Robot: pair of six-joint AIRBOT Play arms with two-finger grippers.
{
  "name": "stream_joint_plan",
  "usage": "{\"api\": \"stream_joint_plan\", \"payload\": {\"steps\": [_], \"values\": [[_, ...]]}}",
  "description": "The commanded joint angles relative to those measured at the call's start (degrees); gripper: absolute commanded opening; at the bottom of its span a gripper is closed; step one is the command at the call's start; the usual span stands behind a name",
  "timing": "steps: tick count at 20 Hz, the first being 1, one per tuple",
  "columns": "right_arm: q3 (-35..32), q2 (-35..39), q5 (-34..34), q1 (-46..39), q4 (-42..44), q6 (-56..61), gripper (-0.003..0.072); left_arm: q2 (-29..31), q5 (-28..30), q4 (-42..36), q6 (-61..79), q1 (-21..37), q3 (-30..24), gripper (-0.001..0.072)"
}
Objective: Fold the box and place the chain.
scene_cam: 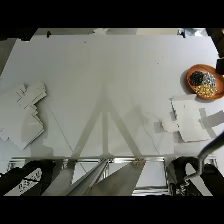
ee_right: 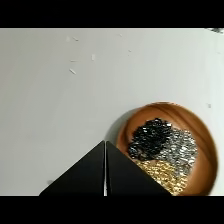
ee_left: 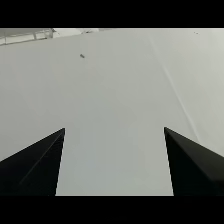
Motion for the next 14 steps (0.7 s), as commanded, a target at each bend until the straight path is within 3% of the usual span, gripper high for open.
{"api": "stream_joint_plan", "payload": {"steps": [1,5,6,8,9,14], "values": [[0.6,2.7,0.9,0.0,-13.1,2.7,0.0012,0.0,0.0,0.0,0.0,0.0,0.0,0.0695],[0.6,3.6,2.7,-0.2,-23.3,7.0,0.0015,0.0,0.0,0.0,0.0,0.0,0.0,0.0695],[0.6,3.2,4.1,-1.5,-24.5,7.6,0.0076,0.0,0.0,0.0,0.0,0.0,0.0,0.0695],[0.5,1.9,6.5,-7.6,-24.3,9.3,0.0272,0.0,0.0,0.0,0.0,0.0,0.0,0.0695],[0.5,0.9,6.7,-12.1,-23.1,12.0,0.0357,0.0,0.0,0.0,0.0,0.0,0.0,0.0695],[0.5,-6.7,11.0,-31.9,-4.4,3.0,0.0407,0.0,0.0,0.0,0.0,0.0,0.0,0.0695]]}}
